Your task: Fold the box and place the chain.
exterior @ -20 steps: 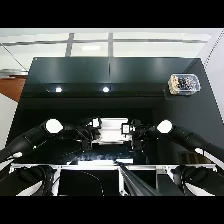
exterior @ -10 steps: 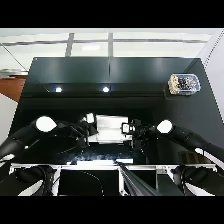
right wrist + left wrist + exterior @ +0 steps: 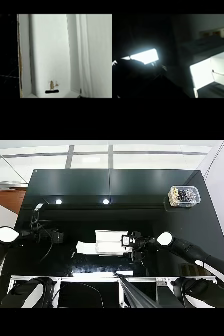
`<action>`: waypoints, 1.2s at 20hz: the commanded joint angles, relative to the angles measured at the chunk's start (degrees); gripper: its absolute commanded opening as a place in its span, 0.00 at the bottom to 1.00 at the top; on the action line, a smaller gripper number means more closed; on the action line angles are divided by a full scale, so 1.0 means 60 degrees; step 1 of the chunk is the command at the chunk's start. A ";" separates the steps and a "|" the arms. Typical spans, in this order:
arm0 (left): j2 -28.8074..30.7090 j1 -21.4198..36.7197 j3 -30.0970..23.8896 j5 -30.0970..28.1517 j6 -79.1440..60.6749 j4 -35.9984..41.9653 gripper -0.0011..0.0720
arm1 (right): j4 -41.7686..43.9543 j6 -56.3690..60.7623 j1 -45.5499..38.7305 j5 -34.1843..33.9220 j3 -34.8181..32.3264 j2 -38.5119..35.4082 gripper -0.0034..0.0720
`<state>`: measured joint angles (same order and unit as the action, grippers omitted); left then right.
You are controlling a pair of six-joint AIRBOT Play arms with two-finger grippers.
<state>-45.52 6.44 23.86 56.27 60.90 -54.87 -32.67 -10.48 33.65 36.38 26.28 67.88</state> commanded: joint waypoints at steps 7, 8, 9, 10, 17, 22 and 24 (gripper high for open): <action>-0.2783 0.0372 -0.0911 0.1464 0.0499 0.2626 0.06 | 0.0000 0.0000 0.0007 0.0000 0.0000 0.0004 0.67; -0.3045 0.0189 -0.0911 0.1297 0.0055 0.3053 0.06 | 0.0000 0.0000 0.0007 0.0000 0.0000 0.0004 0.67; -0.3246 -0.0058 -0.0911 0.1111 -0.0233 0.3479 0.06 | 0.0000 0.0000 0.0007 0.0000 0.0000 0.0004 0.67; -0.3381 -0.0331 -0.0903 0.0871 -0.0302 0.3727 0.06 | 0.0000 0.0000 0.0007 0.0000 0.0000 0.0004 0.67; -0.3475 -0.1421 -0.0688 0.0495 -0.0623 0.3796 0.06 | 0.0000 0.0004 0.0007 0.0000 0.0000 0.0004 0.67; -0.3468 -0.1424 0.0015 0.1537 -0.0630 0.3727 0.93 | 0.0000 0.0000 0.0007 0.0000 0.0000 0.0004 0.67; -0.3464 -0.1446 0.0335 0.2248 -0.0772 0.3748 0.97 | 0.0000 0.0000 0.0007 0.0000 0.0000 0.0004 0.68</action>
